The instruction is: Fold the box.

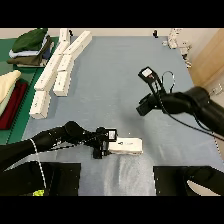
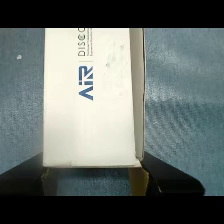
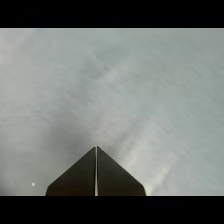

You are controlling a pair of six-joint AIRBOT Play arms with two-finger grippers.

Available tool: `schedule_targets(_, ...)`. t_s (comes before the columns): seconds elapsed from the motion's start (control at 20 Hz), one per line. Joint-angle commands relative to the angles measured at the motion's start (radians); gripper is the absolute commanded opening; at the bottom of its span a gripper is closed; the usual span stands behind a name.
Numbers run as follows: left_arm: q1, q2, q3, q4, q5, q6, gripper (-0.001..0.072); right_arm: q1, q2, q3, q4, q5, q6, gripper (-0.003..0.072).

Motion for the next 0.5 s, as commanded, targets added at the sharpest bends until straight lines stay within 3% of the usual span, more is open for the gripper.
schedule_targets(0.0, 0.001, 0.0, 0.001, 0.0, 0.0, 0.0, 0.0509, -0.1, -0.183, 0.179, -0.029, -0.211, 0.171, 0.0019)
schedule_targets(0.2, 0.001, 0.0, 0.001, 0.0, 0.0, 0.0, 0.0508, -0.154, -0.297, 0.234, -0.033, -0.373, 0.396, 0.002)
schedule_targets(0.45, 0.003, 0.002, 0.005, 0.0, 0.018, -0.006, 0.0508, -0.164, -0.327, 0.233, -0.032, -0.383, 0.442, 0.002)
